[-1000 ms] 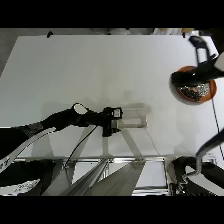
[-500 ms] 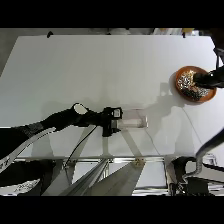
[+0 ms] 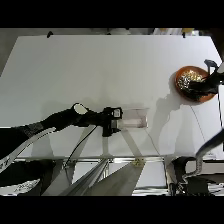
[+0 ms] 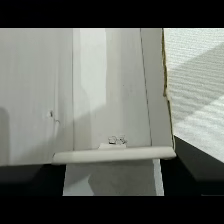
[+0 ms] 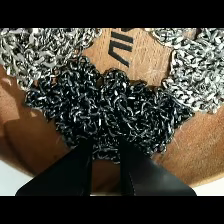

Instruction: Fold the box and place the chain.

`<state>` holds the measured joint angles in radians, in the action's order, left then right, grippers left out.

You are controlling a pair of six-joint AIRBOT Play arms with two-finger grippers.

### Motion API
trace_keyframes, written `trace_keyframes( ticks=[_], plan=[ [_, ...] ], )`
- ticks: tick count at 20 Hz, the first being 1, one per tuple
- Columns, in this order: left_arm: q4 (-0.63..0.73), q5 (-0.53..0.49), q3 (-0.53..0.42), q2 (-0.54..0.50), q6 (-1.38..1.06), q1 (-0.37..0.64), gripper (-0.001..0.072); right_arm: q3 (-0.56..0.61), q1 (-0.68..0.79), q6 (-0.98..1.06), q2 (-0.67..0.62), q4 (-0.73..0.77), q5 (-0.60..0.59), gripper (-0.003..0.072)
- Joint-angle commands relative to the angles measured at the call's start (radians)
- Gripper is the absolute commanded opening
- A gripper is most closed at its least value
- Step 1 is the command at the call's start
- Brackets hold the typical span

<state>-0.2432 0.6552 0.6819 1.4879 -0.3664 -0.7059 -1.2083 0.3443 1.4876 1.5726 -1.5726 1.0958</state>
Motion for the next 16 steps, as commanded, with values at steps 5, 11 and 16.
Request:
trace_keyframes(
  ticks=[5,11,16],
  plan=[
    [0.000,0.000,0.000,-0.001,0.000,0.000,0.0372,-0.001,0.001,0.004,0.010,-0.002,-0.003,0.0018],
    [0.000,0.000,0.000,-0.001,0.000,0.000,0.0372,-0.001,0.000,-0.029,-0.087,-0.002,0.027,0.0017],
    [0.000,0.000,0.000,-0.001,0.000,0.000,0.0372,-0.001,0.000,-0.058,-0.167,0.005,0.056,0.0017]
  ],
)
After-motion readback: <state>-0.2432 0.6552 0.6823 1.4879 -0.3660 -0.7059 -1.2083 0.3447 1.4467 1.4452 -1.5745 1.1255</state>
